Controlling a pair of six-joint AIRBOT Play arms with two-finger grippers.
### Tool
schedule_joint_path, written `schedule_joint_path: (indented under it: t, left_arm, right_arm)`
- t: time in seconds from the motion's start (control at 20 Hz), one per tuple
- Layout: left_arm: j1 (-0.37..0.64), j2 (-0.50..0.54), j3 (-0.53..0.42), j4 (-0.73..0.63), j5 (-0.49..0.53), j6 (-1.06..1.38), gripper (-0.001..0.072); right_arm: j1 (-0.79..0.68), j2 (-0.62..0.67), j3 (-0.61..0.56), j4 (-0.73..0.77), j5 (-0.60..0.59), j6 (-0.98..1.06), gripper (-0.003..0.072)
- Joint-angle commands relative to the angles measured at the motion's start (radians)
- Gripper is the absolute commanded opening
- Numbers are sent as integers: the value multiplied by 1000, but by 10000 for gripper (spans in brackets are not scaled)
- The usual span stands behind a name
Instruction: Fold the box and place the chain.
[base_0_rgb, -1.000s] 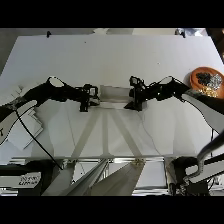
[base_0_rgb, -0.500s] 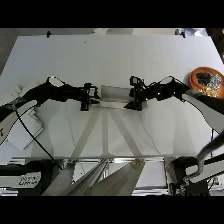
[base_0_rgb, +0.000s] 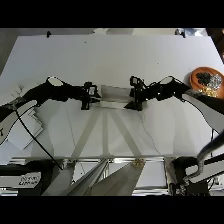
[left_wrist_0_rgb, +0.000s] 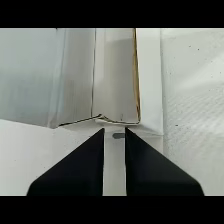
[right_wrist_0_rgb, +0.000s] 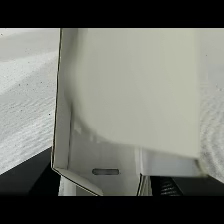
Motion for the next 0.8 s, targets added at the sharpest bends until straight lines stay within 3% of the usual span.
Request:
schedule_joint_path:
  t: [0.0, 0.1, 0.35, 0.45, 0.75]
  left_arm:
    - [0, 0, 0, -3, -7, 2, 132]
    - [0, -1, -1, -16, -14, 1, 133]
    - [-2, -1, -1, -194, -36, -2, 175]
    - [-6, -1, -1, -193, -28, -7, 364]
    - [-6, -20, -1, -190, -29, -7, 358]
  right_arm:
    - [1, 0, 1, 1, -2, 3, 450]
    - [1, 0, 1, 1, -2, 3, 450]
    - [1, 0, 1, 1, -2, 3, 450]
    - [1, 0, 1, 1, -2, 3, 450]
    - [1, 0, 1, 1, -2, 3, 450]
